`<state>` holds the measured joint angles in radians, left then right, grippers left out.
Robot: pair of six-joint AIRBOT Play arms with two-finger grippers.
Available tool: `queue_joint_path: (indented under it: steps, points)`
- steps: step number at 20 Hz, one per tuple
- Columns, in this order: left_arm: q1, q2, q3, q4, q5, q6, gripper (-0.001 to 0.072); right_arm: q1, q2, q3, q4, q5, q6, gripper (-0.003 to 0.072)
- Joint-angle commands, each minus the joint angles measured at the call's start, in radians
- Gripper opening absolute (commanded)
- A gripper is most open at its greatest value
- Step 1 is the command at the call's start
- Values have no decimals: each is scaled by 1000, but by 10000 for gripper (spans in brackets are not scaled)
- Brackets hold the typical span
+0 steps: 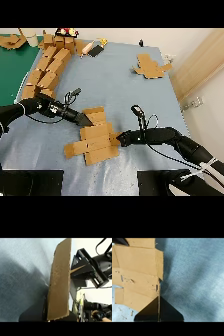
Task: Fold the box.
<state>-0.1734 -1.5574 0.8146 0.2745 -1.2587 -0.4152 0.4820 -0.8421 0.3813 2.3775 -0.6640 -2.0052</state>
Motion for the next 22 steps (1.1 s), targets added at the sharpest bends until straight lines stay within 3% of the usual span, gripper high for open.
queue_joint_path:
  steps: [1, 2, 3, 4, 5, 7, 10, 13, 15, 16, 18, 20, 22]
  points:
    - [0, 0, 1, 0, 2, 51, 13, 0, 1, 0, 0, -5, 0, 1]
    - [0, 0, 1, -2, 5, 73, 12, 0, 1, 0, -3, -6, 0, 2]
    - [0, 0, 1, -8, 13, 91, 12, 0, 1, 0, -9, -6, 0, 81]
    - [0, 0, 2, -23, 11, 105, 13, -1, 1, 0, -18, -5, 0, 286]
    - [-2, 1, 7, -35, -2, 124, 13, -3, 1, 0, -39, -3, 7, 421]
    - [-30, 16, 27, -24, -5, 147, 13, -44, 2, 23, -137, -6, 95, 421]
    - [-113, 78, 32, -20, 77, 193, 12, -153, 2, 126, -279, -82, 182, 421]
    - [-199, 139, 32, -27, 169, 283, 12, -266, 2, 266, -307, -204, 185, 421]
    - [-259, 150, 32, -24, 232, 362, 12, -320, 2, 344, -306, -216, 215, 418]
    - [-285, 149, 32, -17, 252, 394, 12, -337, 2, 372, -305, -216, 229, 351]
    - [-323, 150, 32, -7, 291, 431, 12, -346, 2, 388, -305, -214, 229, 85]
    - [-352, 150, 32, -15, 319, 490, 12, -344, 0, 385, -302, -216, 229, 13]
    - [-386, 150, 32, -17, 414, 537, 12, -343, 0, 383, -302, -209, 229, 13]
